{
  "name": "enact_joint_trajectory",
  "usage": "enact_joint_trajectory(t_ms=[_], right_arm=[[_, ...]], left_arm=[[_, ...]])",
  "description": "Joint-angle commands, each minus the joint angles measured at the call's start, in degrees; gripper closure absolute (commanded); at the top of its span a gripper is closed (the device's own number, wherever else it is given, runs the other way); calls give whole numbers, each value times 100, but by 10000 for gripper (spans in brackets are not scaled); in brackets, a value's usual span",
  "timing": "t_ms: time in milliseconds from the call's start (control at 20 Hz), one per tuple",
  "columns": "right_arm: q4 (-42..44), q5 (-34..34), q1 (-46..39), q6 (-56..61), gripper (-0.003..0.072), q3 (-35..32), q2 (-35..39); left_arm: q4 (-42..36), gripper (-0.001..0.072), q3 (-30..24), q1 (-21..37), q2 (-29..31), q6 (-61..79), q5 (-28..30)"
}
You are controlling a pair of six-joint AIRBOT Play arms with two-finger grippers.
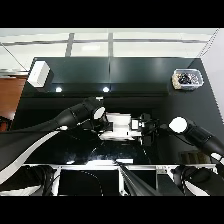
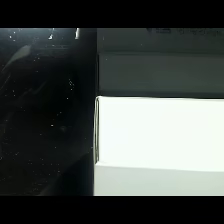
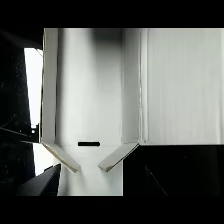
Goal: Fold the box and place the chain.
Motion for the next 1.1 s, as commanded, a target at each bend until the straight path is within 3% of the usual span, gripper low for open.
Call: enact_joint_trajectory(t_ms=[0, 500, 550, 600, 850, 950, 1050], right_arm=[[-599, 221, -127, 79, 94, 0, 17], [304, 101, -4, -487, 96, 0, -254], [302, 107, 35, -487, 110, 0, -269], [291, 98, 72, -490, 195, 0, -286], [361, 15, 114, -503, 200, 0, -295], [579, 11, 114, -492, 532, 0, -299], [903, 48, 114, -479, 554, 0, -341]], left_arm=[[-26, 679, -2, 2, 2, 9, -52], [-35, 679, -2, 2, 2, 9, -48], [-35, 679, -2, 2, 2, 7, -48], [-35, 679, -2, 2, 2, 7, -48], [-35, 679, -2, 2, 2, 7, -48], [-35, 679, -2, 2, 2, 9, -48], [-35, 679, -2, 2, 2, 9, -48]])
